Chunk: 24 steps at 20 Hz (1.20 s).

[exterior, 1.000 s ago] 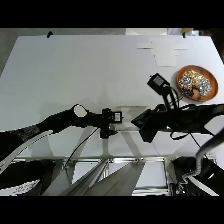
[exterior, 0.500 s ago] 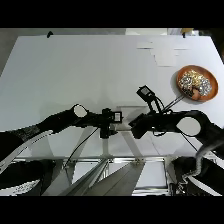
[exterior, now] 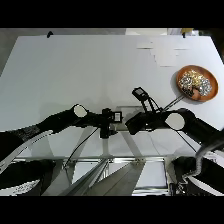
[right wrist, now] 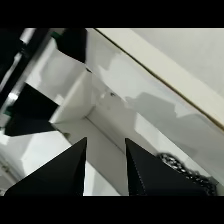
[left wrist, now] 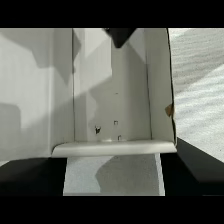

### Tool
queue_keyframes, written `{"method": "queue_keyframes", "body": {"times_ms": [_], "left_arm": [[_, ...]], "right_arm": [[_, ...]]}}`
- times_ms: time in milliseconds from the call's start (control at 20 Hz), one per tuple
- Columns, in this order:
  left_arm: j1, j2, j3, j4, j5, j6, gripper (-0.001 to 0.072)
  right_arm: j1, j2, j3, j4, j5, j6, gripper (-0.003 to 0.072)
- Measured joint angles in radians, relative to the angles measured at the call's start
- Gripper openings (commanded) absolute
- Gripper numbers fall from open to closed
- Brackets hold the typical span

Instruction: Fold the box and place the chain.

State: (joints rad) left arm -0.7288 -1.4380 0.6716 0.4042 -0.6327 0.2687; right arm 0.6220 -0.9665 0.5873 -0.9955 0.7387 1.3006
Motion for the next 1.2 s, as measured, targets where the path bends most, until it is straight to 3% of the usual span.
{"method": "queue_keyframes", "body": {"times_ms": [50,150,400,500,650,800,1200], "left_arm": [[0.0,0.0,0.0,0.0,0.0,0.0,0.0133],[0.0,0.0,0.0,0.0,0.0,0.0,0.0133],[0.0,0.0,0.0,0.0,0.0,0.0,0.0133],[0.0,0.0,0.0,0.0,0.0,0.0,0.0133],[0.0,0.0,0.0,0.0,0.0,0.0,0.0133],[0.0,0.0,0.0,0.0,0.0,0.0,0.0133],[0.0,0.0,0.0,0.0,0.0,0.0,0.0133]], "right_arm": [[-0.002,0.007,0.02,-0.006,0.021,0.0,0.0264],[-0.017,0.031,0.072,-0.038,0.089,0.002,0.0125],[-0.161,0.118,0.181,-0.228,0.274,0.081,0.0093],[-0.259,0.141,0.198,-0.299,0.322,0.117,0.0035],[-0.386,0.14,0.209,-0.377,0.363,0.144,0.0038],[-0.47,0.088,0.213,-0.444,0.368,0.159,0.0158],[-0.526,-0.152,0.215,-0.544,0.307,0.193,0.0161]]}}
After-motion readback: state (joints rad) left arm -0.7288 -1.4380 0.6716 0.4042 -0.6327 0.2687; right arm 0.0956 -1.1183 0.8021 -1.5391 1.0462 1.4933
